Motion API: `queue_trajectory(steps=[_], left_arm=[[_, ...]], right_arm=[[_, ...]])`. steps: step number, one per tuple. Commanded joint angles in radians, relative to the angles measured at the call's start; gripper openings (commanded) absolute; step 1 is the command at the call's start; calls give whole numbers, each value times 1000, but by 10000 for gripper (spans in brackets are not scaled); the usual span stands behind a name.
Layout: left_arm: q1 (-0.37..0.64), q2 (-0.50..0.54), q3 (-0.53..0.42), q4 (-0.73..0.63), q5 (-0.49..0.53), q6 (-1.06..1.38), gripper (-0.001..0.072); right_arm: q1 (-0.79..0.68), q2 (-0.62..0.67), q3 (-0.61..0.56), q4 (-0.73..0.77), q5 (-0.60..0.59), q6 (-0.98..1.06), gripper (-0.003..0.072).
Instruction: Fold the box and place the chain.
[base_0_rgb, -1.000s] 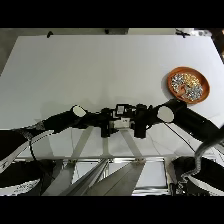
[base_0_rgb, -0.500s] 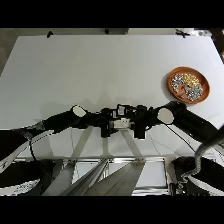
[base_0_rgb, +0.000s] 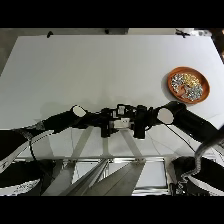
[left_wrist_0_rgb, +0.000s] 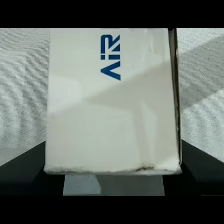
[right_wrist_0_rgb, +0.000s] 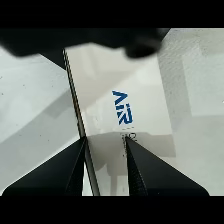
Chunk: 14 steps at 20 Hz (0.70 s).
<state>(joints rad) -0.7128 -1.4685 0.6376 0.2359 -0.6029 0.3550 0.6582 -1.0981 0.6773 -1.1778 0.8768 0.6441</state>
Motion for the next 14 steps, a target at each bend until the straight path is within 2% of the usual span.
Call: queue_trajectory(steps=[1, 12, 14], left_arm=[[1, 1, 0, 0, 0, 0, 206], [1, 1, 0, 0, 0, 0, 206], [1, 1, 0, 0, 0, 0, 206]], right_arm=[[1, 11, 0, 0, -19, 6, 283], [0, 51, 1, -3, -31, 41, 307], [0, 85, 4, -29, -27, 121, 306]])
